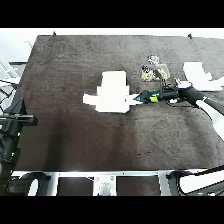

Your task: Fold the box and place the chain.

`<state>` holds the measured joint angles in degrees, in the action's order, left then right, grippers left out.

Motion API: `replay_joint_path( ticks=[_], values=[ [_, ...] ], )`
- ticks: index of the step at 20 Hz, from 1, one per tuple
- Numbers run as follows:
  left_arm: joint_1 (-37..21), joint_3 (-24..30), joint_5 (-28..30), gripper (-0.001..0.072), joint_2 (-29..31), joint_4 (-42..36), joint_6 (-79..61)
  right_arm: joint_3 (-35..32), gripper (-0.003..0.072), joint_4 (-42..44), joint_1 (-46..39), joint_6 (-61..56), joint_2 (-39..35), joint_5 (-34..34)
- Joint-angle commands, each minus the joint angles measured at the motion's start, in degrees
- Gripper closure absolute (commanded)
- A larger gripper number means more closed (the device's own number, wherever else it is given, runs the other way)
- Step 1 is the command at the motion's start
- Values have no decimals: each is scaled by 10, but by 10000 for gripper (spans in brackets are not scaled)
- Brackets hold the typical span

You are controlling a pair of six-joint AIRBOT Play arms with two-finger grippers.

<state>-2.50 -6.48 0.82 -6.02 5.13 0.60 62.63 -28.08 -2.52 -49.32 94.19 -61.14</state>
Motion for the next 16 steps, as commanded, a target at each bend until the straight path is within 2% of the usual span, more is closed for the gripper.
replay_joint_path(
  ticks=[1,10,11,12,13,15,16],
  values=[
    [0,-1,-4,689,0,0,0,27,685,4,37,-1,13,61],
    [0,-1,-4,687,0,0,0,42,685,-11,51,20,36,91],
    [0,-1,-7,616,0,0,0,42,685,-11,53,21,36,92],
    [0,-2,-14,232,0,0,0,42,685,-11,53,33,36,94],
    [0,-2,-21,8,0,0,0,42,685,-11,55,35,36,96],
    [0,-2,-49,127,0,0,2,42,685,-11,57,42,36,97],
    [0,-2,-58,127,0,0,8,42,685,-11,60,42,36,97]
  ],
)
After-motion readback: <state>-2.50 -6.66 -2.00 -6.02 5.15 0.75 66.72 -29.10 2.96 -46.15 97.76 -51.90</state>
